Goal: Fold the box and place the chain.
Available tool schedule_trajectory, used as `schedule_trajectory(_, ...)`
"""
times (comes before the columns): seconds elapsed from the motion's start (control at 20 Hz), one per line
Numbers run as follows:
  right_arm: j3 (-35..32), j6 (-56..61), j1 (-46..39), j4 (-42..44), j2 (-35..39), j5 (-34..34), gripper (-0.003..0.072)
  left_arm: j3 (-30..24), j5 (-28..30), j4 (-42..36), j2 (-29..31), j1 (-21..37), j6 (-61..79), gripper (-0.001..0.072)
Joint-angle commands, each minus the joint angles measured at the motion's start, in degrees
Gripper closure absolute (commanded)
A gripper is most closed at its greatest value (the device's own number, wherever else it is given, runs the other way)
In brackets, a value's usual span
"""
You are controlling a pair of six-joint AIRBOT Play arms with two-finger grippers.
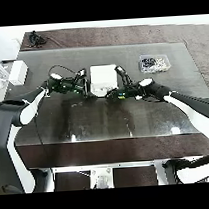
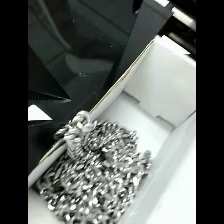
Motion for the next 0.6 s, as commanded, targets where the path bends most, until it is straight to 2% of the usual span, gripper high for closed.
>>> schedule_trajectory(0.0, 2.93, -0.07, 0.48, 1.75, -0.02, 0.98, 0.0536, 0.02, -0.11, 0.07, 0.00, -0.04, 0.04, 0.0232)
schedule_trajectory(0.25, 7.80, -0.07, 0.48, 2.49, -0.02, 7.54, 0.0536, 0.02, -0.09, 0.07, 0.00, -0.04, 0.04, 0.0232)
schedule_trajectory(0.45, 9.01, -0.04, 0.37, 2.45, -0.02, 8.61, 0.0537, 0.02, -0.09, 0.07, 0.00, -0.04, 0.04, 0.0232)
schedule_trajectory(0.55, 9.01, -0.07, -0.50, 2.25, -0.02, 13.09, 0.0536, 0.02, -0.11, 0.04, 0.00, -0.04, 0.04, 0.0232)
